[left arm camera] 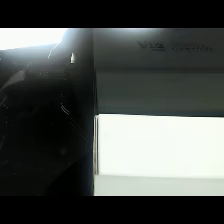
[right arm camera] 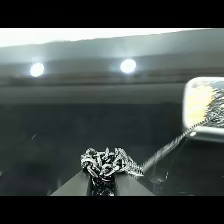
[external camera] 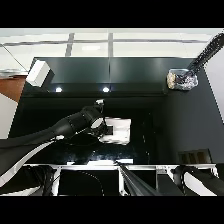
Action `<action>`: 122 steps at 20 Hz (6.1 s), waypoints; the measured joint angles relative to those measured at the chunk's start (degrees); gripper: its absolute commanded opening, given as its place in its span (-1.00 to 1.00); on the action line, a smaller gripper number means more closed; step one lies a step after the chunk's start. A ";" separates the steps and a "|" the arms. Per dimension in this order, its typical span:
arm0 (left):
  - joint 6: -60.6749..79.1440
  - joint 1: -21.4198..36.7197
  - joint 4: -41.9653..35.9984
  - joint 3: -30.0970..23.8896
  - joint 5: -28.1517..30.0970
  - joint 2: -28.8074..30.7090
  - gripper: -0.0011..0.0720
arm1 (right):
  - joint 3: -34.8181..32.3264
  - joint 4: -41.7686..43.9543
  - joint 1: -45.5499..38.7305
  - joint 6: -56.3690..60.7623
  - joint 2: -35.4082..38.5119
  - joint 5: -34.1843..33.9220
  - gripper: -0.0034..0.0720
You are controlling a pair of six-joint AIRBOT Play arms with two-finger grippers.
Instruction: Fold the box and place the chain.
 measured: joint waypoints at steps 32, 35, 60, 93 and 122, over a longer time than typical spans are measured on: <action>0.20 0.00 -0.39 0.00 -0.15 0.00 -0.89 | -40.44 10.16 40.11 -2.99 2.27 -12.74 -0.84; 0.17 0.00 -0.39 -0.02 -0.15 -0.02 -0.89 | -41.35 9.46 40.28 -2.73 2.21 -14.32 -0.83; 0.17 0.00 -0.39 0.00 0.02 -0.02 -0.89 | -51.10 -22.32 11.15 16.72 -7.85 -42.60 0.94; 0.20 0.02 -1.46 -0.02 1.05 0.00 -0.89 | -19.67 -9.70 7.54 -0.04 4.00 -14.03 -0.84; 0.24 0.02 -1.70 -0.02 1.31 -0.02 -0.89 | -47.82 20.79 34.64 -8.81 8.24 -17.70 0.47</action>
